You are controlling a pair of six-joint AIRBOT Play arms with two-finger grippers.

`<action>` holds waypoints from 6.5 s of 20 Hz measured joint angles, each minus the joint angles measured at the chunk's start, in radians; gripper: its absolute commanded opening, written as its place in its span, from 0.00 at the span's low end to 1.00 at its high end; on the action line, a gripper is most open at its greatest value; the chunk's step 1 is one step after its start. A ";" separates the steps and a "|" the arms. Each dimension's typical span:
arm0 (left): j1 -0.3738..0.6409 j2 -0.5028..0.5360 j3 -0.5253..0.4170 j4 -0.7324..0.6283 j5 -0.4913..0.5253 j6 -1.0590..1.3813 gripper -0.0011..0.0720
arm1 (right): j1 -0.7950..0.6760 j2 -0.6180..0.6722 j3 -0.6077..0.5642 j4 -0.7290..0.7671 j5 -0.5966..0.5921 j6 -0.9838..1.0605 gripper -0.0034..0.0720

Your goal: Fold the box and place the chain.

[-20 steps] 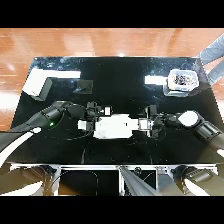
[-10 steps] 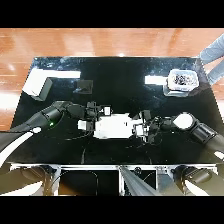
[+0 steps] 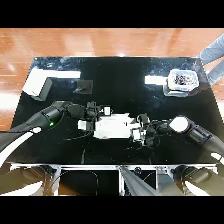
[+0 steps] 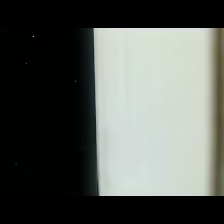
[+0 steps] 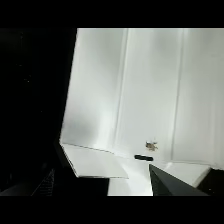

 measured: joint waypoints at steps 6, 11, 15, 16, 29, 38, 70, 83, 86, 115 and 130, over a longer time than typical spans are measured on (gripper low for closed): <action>0.000 0.000 0.000 0.000 0.000 0.000 0.04 | 0.071 -0.070 -0.004 0.100 -0.122 0.015 0.99; 0.000 0.000 0.000 0.000 -0.001 0.000 0.04 | 0.085 -0.077 -0.004 0.159 -0.211 0.079 0.99; 0.000 0.000 0.000 0.000 -0.001 0.000 0.04 | 0.084 -0.051 -0.004 0.173 -0.230 0.138 1.00; 0.000 0.000 0.000 0.000 -0.001 0.000 0.04 | 0.080 -0.043 -0.004 0.174 -0.234 0.156 1.00; 0.000 0.000 0.000 0.000 -0.001 0.000 0.04 | 0.067 0.009 -0.004 0.176 -0.281 0.276 1.00; 0.002 0.000 0.000 0.002 -0.001 0.000 0.04 | 0.047 0.002 -0.004 0.206 -0.276 0.278 1.00; 0.005 -0.052 0.049 0.021 0.042 0.000 0.04 | -0.079 -0.288 0.159 0.259 0.075 0.068 0.99; 0.005 -0.067 0.068 0.000 0.066 0.000 0.04 | -0.050 -0.305 0.159 0.267 0.006 0.140 0.99; 0.005 -0.067 0.068 0.000 0.069 0.000 0.04 | -0.049 -0.306 0.159 0.251 0.002 0.159 0.99; 0.004 -0.066 0.071 -0.012 0.092 -0.002 0.11 | -0.047 -0.306 0.159 0.193 0.007 0.161 0.59; 0.006 0.023 0.089 0.064 0.126 -0.184 0.87 | -0.047 -0.306 0.159 0.191 0.004 0.162 0.65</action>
